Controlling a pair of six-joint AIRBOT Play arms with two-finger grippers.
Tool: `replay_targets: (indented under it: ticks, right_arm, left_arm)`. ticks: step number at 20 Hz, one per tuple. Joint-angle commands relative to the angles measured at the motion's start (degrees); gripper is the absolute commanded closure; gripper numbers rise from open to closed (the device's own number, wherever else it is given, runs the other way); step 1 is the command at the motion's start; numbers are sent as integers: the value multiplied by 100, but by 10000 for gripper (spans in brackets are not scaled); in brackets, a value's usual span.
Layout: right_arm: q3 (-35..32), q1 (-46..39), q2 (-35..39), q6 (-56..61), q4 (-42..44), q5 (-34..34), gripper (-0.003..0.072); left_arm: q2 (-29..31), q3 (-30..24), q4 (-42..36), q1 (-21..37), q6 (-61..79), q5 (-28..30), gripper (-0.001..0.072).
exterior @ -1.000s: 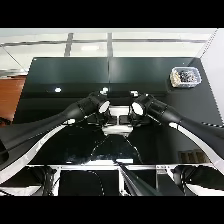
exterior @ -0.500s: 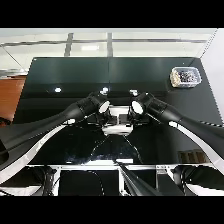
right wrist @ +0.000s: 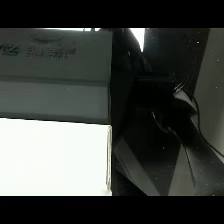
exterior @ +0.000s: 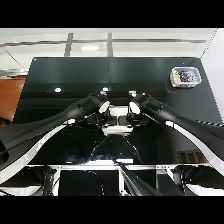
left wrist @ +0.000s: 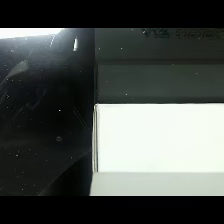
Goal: Fold the box and place the chain.
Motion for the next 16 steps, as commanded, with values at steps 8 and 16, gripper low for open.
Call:
replay_targets:
  ticks: [8, 16]
  right_arm:
    - [48, 13, 741, -404, -352, 527, 380]
    - [42, -260, 2841, -634, -4400, 1008, 380]
  left_arm:
    - [-4, 2, 13, 2, 17, 11, 682]
    - [-4, 2, 17, 2, 17, 11, 681]
